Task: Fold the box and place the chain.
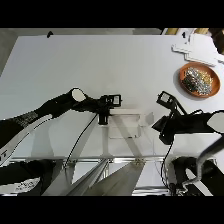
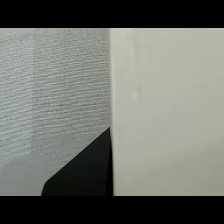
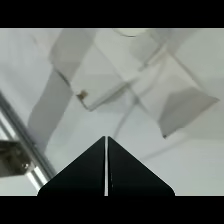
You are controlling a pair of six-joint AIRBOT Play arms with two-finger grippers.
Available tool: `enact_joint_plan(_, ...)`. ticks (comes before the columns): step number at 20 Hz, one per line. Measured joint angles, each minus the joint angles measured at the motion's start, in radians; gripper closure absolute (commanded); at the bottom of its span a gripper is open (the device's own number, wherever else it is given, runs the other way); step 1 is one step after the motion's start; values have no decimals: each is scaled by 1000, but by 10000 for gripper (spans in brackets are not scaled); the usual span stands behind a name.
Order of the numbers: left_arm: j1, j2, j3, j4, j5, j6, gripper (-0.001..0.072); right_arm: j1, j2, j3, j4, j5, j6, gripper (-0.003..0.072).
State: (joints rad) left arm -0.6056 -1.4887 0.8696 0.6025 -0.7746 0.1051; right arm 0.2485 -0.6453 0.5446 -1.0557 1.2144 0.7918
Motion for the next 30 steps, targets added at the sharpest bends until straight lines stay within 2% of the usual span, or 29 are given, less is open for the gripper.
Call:
enact_joint_plan(6,0,0,0,0,0,0,700,100,-6,-71,37,-80,-208,670)
enact_joint_plan(16,0,0,0,0,0,0,700,275,-42,-90,-103,-188,-320,669)
enact_joint_plan(17,0,0,0,0,0,0,700,289,-60,-92,-99,-201,-341,623)
enact_joint_plan(18,0,0,0,-1,0,0,700,302,-74,-97,-96,-214,-360,500)
enact_joint_plan(19,0,0,0,-1,0,0,700,316,-85,-106,-92,-243,-378,423)
enact_joint_plan(22,0,0,0,-2,0,0,700,356,-81,-149,-86,-351,-411,63)
enact_joint_plan(23,0,0,0,-3,0,0,700,365,-67,-172,-84,-389,-418,-15)
enact_joint_plan(30,0,0,0,-3,0,0,700,441,1,-328,-105,-631,-475,-13)
